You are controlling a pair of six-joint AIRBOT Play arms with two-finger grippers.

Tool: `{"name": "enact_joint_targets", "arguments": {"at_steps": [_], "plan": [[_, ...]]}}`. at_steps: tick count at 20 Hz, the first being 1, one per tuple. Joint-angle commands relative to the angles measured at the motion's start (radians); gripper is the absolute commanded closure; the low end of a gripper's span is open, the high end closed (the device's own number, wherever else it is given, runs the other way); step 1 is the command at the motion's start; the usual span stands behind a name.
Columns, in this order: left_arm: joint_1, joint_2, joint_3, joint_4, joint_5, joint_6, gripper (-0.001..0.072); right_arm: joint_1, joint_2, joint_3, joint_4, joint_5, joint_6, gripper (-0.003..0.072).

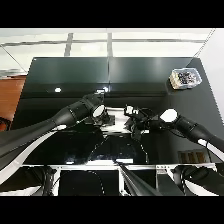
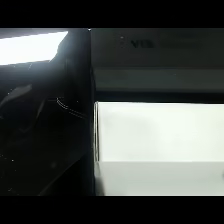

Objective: Fold the box and place the chain.

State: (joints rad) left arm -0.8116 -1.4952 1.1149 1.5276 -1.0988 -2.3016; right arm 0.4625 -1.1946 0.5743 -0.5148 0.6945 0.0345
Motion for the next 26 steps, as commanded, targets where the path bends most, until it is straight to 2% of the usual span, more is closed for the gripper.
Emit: {"name": "enact_joint_targets", "arguments": {"at_steps": [1, 2, 3, 5, 6, 8, 9, 12, 15, 18, 20, 22, 26], "plan": [[0.0, -0.001, 0.0, 0.0, -0.001, 0.001, 0.0682, 0.0, -0.001, 0.0, -0.001, -0.002, 0.015, 0.0306], [0.0, -0.001, 0.0, 0.0, -0.001, 0.001, 0.0682, 0.0, -0.001, 0.0, -0.002, -0.001, 0.024, 0.0274], [0.0, -0.001, 0.0, 0.0, -0.001, 0.001, 0.0682, 0.0, -0.001, 0.0, -0.008, -0.001, 0.052, 0.028], [0.0, -0.001, 0.0, 0.0, -0.001, 0.001, 0.0682, -0.003, 0.012, 0.001, -0.043, 0.023, 0.127, 0.0667], [0.0, -0.001, 0.0, 0.0, -0.001, 0.001, 0.0682, -0.011, 0.032, 0.005, -0.063, 0.048, 0.189, 0.0669], [0.0, -0.001, 0.0, 0.001, -0.001, 0.001, 0.0682, -0.054, 0.104, 0.029, -0.157, 0.119, 0.463, 0.067], [0.0, -0.001, 0.0, 0.001, -0.001, 0.001, 0.0682, -0.095, 0.151, 0.051, -0.24, 0.186, 0.609, 0.0671], [0.0, -0.001, 0.0, 0.0, -0.003, 0.001, 0.0682, -0.27, 0.305, 0.101, -0.46, 0.388, 0.86, 0.067], [0.0, -0.001, 0.0, 0.0, -0.002, 0.001, 0.0682, -0.514, 0.383, 0.092, -0.629, 0.411, 1.155, 0.067], [0.0, -0.001, 0.0, 0.0, -0.003, 0.001, 0.0682, -0.728, 0.379, -0.032, -0.545, 0.299, 1.381, 0.067], [0.0, -0.001, 0.0, 0.0, -0.003, 0.001, 0.0682, -0.755, 0.354, -0.126, -0.413, 0.289, 1.363, 0.067], [0.0, -0.001, 0.0, 0.001, -0.002, 0.001, 0.0682, -0.703, 0.287, -0.18, -0.256, 0.32, 1.252, 0.0671], [0.0, -0.001, 0.0, 0.0, -0.002, 0.001, 0.0682, -0.517, 0.105, -0.178, -0.086, 0.313, 1.117, 0.067]]}}
